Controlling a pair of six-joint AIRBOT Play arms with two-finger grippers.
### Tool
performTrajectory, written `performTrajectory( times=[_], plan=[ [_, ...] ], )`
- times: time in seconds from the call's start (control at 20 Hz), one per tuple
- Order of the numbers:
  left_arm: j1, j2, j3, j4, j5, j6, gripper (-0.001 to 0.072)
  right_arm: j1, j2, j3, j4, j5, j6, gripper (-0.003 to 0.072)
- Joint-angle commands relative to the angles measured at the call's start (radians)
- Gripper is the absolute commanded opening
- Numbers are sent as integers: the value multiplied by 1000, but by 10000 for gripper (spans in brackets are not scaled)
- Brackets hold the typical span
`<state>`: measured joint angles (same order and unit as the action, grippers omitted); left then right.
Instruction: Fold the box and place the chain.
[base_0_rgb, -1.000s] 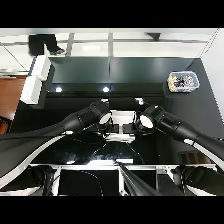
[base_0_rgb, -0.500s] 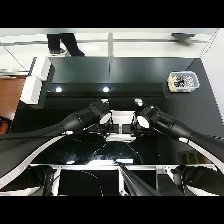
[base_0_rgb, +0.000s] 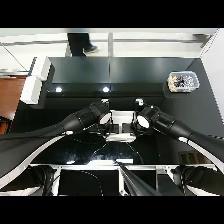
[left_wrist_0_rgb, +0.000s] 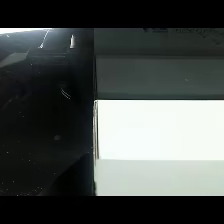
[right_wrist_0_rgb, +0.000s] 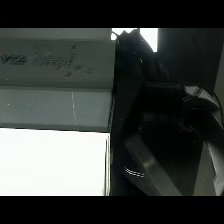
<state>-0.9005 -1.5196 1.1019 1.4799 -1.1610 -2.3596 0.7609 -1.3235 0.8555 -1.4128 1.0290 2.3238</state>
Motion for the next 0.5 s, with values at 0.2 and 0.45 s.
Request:
performTrajectory(
  times=[0.2,0.45],
  plan=[
    [0,0,0,0,0,0,28,0,8,4,2,3,-3,287],
    [0,0,0,0,0,0,28,0,165,31,6,109,-171,286]
  ],
)
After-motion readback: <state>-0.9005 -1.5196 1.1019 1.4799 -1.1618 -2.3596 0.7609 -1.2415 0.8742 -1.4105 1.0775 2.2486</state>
